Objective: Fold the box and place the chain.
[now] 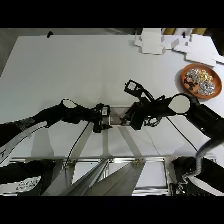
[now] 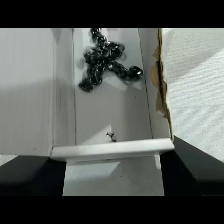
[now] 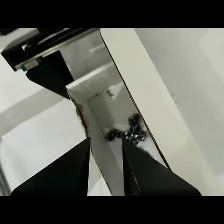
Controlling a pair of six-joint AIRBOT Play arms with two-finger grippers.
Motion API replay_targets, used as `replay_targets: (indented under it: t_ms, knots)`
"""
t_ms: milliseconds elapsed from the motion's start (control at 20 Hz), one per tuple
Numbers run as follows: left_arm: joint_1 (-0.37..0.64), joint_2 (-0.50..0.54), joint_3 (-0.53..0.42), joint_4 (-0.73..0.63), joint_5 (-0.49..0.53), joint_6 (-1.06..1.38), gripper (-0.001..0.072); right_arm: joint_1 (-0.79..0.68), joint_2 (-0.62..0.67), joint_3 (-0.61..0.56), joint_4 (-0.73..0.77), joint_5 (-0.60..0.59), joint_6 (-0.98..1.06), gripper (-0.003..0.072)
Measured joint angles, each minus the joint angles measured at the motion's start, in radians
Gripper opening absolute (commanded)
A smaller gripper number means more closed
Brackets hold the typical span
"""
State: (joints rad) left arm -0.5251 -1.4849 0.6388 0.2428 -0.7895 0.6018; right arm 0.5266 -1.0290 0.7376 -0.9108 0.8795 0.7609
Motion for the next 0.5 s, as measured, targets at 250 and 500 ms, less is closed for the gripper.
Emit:
replay_targets:
  t_ms: [250, 500]
  knots:
    - [0.000, 0.000, 0.000, 0.000, 0.000, 0.000, 0.0150, -0.107, 0.164, 0.001, -0.089, 0.019, -0.001, 0.0220]
    - [0.000, 0.000, 0.000, 0.000, 0.000, 0.000, 0.0150, -0.286, 0.221, -0.029, -0.220, 0.134, -0.182, 0.0149]
